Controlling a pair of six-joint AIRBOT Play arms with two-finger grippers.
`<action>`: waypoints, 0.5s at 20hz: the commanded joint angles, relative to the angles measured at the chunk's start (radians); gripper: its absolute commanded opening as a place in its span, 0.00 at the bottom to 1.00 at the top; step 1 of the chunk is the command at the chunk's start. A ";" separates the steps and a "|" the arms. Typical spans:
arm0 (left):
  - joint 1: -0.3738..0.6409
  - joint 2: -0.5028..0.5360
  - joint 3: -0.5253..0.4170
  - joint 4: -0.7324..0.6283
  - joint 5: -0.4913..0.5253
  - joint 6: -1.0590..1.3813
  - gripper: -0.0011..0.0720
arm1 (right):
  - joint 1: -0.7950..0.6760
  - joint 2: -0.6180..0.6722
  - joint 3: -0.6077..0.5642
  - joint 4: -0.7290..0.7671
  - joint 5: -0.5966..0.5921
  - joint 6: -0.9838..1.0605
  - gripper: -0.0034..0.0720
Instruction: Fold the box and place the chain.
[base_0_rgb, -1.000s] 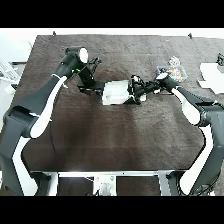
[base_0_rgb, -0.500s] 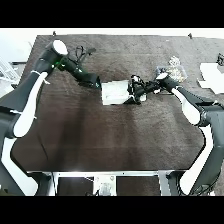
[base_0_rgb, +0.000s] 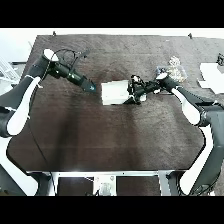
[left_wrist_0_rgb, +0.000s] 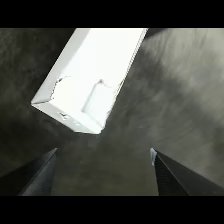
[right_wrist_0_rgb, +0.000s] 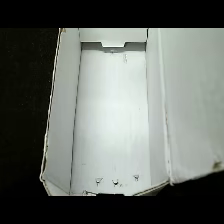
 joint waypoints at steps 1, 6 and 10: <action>0.018 -0.001 -0.131 -0.011 0.111 0.431 0.95 | 0.001 0.000 0.000 0.000 0.001 0.000 0.82; 0.016 -0.001 -0.189 -0.003 0.222 0.534 0.96 | 0.001 0.000 0.000 0.000 0.001 0.000 0.82; 0.032 -0.007 -0.297 -0.296 0.303 1.004 0.96 | 0.001 0.000 0.000 0.000 0.001 0.000 0.82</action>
